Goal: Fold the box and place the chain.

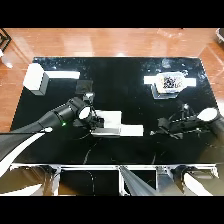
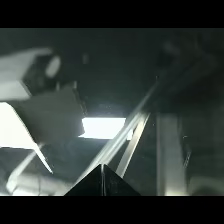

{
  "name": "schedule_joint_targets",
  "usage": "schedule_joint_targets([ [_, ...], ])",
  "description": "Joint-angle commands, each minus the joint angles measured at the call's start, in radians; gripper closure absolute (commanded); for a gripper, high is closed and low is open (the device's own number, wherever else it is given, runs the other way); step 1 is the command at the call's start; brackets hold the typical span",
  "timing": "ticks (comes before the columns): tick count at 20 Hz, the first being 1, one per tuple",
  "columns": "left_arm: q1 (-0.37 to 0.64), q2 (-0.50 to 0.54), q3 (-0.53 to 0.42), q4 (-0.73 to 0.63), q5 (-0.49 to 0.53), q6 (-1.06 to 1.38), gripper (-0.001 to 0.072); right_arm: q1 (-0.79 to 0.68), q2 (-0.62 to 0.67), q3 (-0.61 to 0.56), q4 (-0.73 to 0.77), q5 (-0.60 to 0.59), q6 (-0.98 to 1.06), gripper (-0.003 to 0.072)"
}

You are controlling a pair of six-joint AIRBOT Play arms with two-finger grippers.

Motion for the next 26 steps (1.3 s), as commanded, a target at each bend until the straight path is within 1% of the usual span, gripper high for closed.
schedule_joint_targets([
  [1,0.000,-0.001,0.000,-0.004,-0.005,0.002,0.0688,0.100,-0.130,-0.012,0.124,-0.090,-0.005,0.0667],
  [3,0.000,-0.001,0.000,-0.004,-0.006,0.002,0.0688,0.161,-0.187,-0.006,0.242,-0.192,-0.059,0.0667],
  [4,0.000,-0.001,0.000,-0.004,-0.007,0.002,0.0688,0.183,-0.213,-0.006,0.298,-0.216,-0.093,0.0667],
  [7,0.000,-0.001,0.000,-0.004,-0.012,0.002,0.0688,0.226,-0.264,-0.006,0.439,-0.212,-0.217,0.0666],
  [9,0.000,-0.001,0.000,-0.004,-0.012,0.002,0.0688,0.246,-0.265,-0.004,0.478,-0.203,-0.276,0.0664],
  [10,0.000,-0.001,0.000,-0.004,-0.013,0.002,0.0688,0.252,-0.265,0.002,0.492,-0.187,-0.299,0.0575],
  [11,0.000,-0.001,0.000,-0.004,-0.013,0.002,0.0688,0.253,-0.265,0.016,0.490,-0.156,-0.300,0.0315],
  [12,0.000,-0.001,0.000,-0.004,-0.014,0.002,0.0688,0.253,-0.265,0.033,0.487,-0.125,-0.304,0.0139],
  [13,0.000,-0.001,0.000,-0.004,-0.013,0.002,0.0688,0.253,-0.264,0.053,0.487,-0.090,-0.319,0.0072],
  [17,0.000,-0.001,0.000,-0.004,-0.014,0.002,0.0688,0.254,-0.264,0.125,0.484,0.000,-0.331,0.0074],
  [19,0.002,-0.001,0.000,-0.003,-0.018,0.002,0.0688,0.270,-0.264,0.146,0.484,0.003,-0.318,0.0074],
  [23,0.002,-0.001,0.000,-0.003,-0.022,0.002,0.0688,0.352,-0.264,0.166,0.483,-0.037,-0.292,0.0075],
  [26,0.002,-0.001,0.000,-0.003,-0.026,0.002,0.0688,0.431,-0.265,0.199,0.471,-0.126,-0.257,0.0075],
])
